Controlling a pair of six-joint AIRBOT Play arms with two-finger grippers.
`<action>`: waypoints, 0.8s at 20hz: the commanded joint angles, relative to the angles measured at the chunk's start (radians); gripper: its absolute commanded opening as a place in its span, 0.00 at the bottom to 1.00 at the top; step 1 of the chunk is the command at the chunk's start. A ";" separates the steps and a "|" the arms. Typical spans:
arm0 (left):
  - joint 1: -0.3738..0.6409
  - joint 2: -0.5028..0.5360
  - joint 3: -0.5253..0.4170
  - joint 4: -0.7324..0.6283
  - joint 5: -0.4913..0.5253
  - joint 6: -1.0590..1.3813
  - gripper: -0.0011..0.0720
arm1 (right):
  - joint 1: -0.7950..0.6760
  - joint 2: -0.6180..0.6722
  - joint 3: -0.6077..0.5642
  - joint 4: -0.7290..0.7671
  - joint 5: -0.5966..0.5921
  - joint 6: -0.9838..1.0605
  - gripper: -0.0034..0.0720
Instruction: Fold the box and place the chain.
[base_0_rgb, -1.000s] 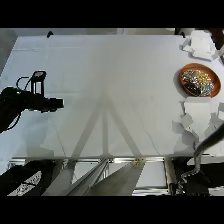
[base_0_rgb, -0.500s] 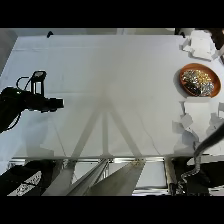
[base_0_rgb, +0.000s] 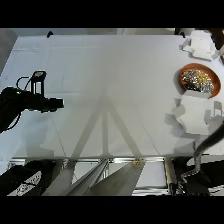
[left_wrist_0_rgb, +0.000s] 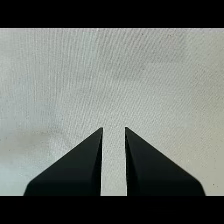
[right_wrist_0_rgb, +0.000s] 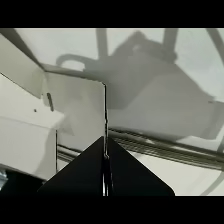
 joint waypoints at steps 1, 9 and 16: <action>0.001 0.001 0.000 0.000 0.000 0.000 0.22 | 0.092 0.045 -0.003 0.166 0.018 -0.053 0.06; 0.001 0.001 0.000 0.000 0.000 0.000 0.22 | 0.532 0.204 -0.085 0.329 -0.069 -0.047 0.06; 0.001 0.001 0.000 0.000 0.000 0.000 0.22 | 0.771 0.521 -0.476 0.482 -0.338 -0.047 0.06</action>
